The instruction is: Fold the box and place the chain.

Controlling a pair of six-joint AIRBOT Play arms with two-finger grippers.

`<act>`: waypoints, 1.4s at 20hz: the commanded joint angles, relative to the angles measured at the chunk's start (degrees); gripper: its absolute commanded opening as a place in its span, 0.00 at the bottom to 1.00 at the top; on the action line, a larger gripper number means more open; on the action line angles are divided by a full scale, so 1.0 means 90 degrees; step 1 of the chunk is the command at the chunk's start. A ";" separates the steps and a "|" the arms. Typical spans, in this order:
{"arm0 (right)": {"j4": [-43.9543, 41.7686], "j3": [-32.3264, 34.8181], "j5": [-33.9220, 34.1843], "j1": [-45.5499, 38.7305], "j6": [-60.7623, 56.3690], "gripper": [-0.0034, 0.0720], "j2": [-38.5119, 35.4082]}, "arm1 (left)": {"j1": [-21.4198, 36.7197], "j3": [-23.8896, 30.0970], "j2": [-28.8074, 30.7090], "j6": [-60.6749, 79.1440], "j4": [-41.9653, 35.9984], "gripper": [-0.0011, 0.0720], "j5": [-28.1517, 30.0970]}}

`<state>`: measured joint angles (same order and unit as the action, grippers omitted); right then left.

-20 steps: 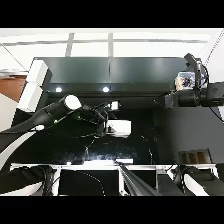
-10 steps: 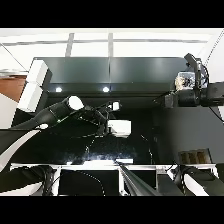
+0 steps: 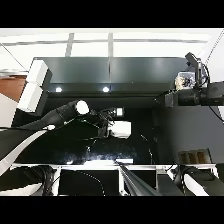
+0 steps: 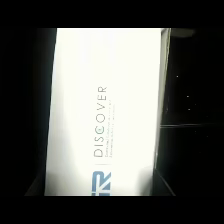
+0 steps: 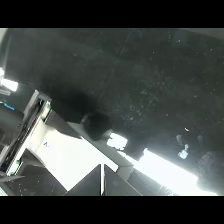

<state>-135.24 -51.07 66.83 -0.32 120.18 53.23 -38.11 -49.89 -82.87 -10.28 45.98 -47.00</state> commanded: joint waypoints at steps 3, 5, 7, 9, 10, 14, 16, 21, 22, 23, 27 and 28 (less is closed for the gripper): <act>0.0010 -0.0005 -0.0049 -0.0005 -0.0046 0.08 0.0002 | 0.0216 -0.0342 0.0238 -0.2013 0.0906 0.47 -0.0639; 0.0010 -0.0005 -0.0046 -0.0005 -0.0046 0.08 0.0002 | 0.0665 -0.0403 0.0641 -0.3009 0.1418 0.44 -0.1100; 0.0012 -0.0005 -0.0049 -0.0005 -0.0046 0.08 0.0002 | 0.1292 -0.0401 0.1110 -0.3519 0.1853 0.39 -0.1812; 0.0012 -0.0005 -0.0070 -0.0005 -0.0044 0.08 0.0002 | 0.2169 -0.0401 0.1571 -0.3866 0.2055 0.39 -0.2647; 0.0012 -0.0005 -0.0075 -0.0005 -0.0044 0.08 0.0002 | 0.2633 -0.0398 0.1787 -0.4158 0.2215 0.39 -0.2953; 0.0012 -0.0005 -0.0061 -0.0002 -0.0041 0.08 0.0002 | 0.4758 -0.0185 0.2747 -0.4915 0.2990 0.39 -0.3711; 0.0063 -0.0005 -0.0063 -0.0002 -0.0036 0.08 0.0002 | 0.5838 -0.0017 0.3191 -0.5078 0.3167 0.39 -0.4022; 0.0398 -0.0005 -0.0114 -0.0002 0.0058 0.08 0.0002 | 0.8038 0.0219 0.3859 -0.5027 0.3249 0.39 -0.4469; 0.0425 -0.0005 -0.0124 -0.0002 0.0058 0.08 0.0002 | 0.8398 0.0272 0.3866 -0.5025 0.3283 0.39 -0.4447; 0.0440 -0.0005 -0.0141 -0.0002 0.0058 0.08 0.0002 | 0.8723 0.0345 0.3857 -0.5017 0.3286 0.39 -0.4359; 0.0440 -0.0005 -0.0231 -0.0002 0.0051 0.08 0.0002 | 0.9675 0.0882 0.3857 -0.4347 0.3317 0.40 -0.3225; 0.0440 -0.0005 -0.0260 -0.0002 0.0051 0.08 0.0002 | 0.9816 0.1042 0.3857 -0.4170 0.3315 0.40 -0.2854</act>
